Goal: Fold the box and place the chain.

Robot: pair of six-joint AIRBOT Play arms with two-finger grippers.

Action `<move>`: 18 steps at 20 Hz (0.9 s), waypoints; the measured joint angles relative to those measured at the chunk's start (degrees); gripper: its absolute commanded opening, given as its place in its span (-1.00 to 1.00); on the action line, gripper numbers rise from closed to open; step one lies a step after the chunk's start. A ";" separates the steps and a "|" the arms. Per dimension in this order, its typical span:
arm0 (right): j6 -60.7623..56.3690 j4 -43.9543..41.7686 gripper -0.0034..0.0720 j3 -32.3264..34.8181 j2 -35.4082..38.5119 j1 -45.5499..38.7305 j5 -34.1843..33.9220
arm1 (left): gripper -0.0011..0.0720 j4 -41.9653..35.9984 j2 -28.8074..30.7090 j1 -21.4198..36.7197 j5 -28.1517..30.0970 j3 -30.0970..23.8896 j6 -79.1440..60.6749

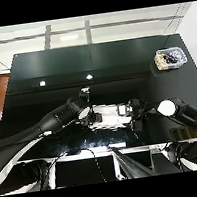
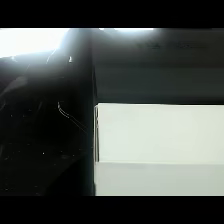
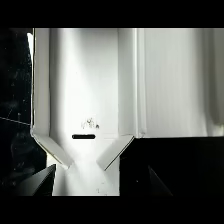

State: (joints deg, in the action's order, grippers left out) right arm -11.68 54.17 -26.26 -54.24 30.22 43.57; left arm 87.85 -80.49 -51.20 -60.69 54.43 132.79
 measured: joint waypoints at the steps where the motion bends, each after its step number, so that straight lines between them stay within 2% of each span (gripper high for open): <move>1: 0.66 -0.04 0.53 0.00 -0.11 0.09 0.11 | -0.89 0.04 0.00 0.00 0.04 0.00 0.00; 6: 2.47 -1.64 0.50 0.00 -2.01 2.05 -1.57 | -0.89 0.15 0.00 0.07 0.11 -0.07 -0.44; 7: 2.51 -2.12 0.43 0.00 -2.43 2.45 -1.81 | -0.89 0.15 0.00 0.07 0.13 -0.04 -0.44; 8: 2.71 -2.84 -0.10 0.00 -2.69 2.69 -2.03 | -0.89 0.15 0.00 0.07 0.13 -0.07 -0.44; 11: 2.64 -4.57 -0.12 0.00 -3.26 3.15 -2.78 | -0.89 0.22 0.00 0.09 0.11 -0.07 -0.46; 12: 2.36 -4.83 -0.34 0.00 -3.32 3.21 -2.78 | -0.89 0.22 0.00 0.07 0.11 -0.07 -0.48; 13: 1.90 -5.16 -0.73 0.00 -3.39 3.30 -2.86 | -0.88 0.22 0.00 0.07 0.11 -0.07 -0.48; 18: 0.92 -8.09 -0.75 0.00 -3.58 3.45 -3.13 | -0.88 0.22 0.00 0.07 0.15 -0.07 -0.61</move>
State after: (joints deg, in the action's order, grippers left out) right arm -10.76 46.09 -26.26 -57.82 33.67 40.45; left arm 88.07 -80.49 -51.13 -60.53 54.37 132.18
